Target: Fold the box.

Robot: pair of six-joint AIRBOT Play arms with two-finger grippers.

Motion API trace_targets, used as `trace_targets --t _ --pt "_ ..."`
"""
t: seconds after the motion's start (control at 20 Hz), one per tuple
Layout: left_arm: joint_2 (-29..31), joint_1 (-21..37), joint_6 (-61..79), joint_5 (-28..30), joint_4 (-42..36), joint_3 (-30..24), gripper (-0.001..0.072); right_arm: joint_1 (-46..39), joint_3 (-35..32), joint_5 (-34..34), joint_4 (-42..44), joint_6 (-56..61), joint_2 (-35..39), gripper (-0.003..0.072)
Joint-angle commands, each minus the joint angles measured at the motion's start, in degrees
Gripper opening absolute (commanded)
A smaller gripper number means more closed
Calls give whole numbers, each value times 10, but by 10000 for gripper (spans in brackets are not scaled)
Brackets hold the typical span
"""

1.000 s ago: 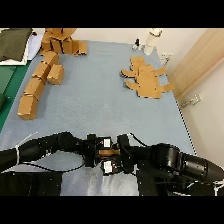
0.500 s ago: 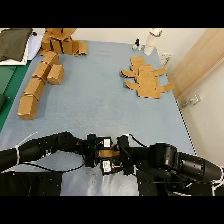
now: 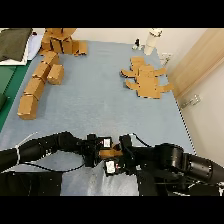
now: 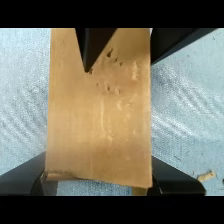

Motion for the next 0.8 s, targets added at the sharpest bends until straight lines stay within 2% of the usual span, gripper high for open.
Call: trace_targets --t 0.0,0.2,0.35,0.45,0.5,0.6,0.75 --pt "0 0 0 0 0 0 524 1 7 -26 4 11 40 336" --pt "0 0 0 0 0 0 524 1 19 -113 56 75 79 345" --pt "0 0 0 0 0 0 524 1 19 -150 162 243 81 325" --pt "0 0 0 0 0 0 524 1 17 -139 214 402 78 1" --pt "0 0 0 0 0 0 524 1 10 -119 235 457 78 0" --pt "0 0 0 0 0 0 523 0 -25 -33 284 538 79 0" --pt "0 0 0 0 0 0 524 0 -125 211 339 704 94 -1"
